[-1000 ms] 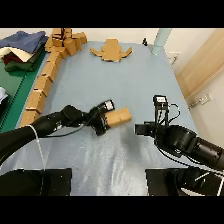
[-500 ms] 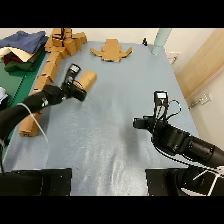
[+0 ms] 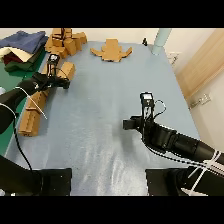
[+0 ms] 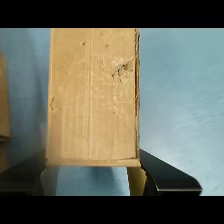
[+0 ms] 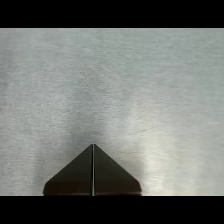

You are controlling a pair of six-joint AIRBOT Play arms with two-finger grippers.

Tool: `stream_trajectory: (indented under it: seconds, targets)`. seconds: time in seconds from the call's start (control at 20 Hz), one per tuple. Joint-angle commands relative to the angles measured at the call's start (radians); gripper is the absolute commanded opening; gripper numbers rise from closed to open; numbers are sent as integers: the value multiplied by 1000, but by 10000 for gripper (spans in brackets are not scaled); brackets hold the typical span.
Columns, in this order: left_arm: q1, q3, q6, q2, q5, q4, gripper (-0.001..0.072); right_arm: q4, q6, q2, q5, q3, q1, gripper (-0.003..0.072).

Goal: Fold the box.

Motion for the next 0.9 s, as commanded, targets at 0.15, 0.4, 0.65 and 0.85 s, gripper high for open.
stream_trajectory:
  seconds: [0.15,0.4,0.65,0.85]
  targets:
    - [37,116,-351,-89,-181,339,459,0,0,-17,45,1,0,7]
    - [36,171,-463,-111,-187,347,459,4,1,-17,46,1,0,7]
    - [45,177,-454,-111,-169,348,459,4,1,-17,47,1,0,7]
    - [46,177,-454,-111,-168,346,459,4,1,-17,47,1,0,7]
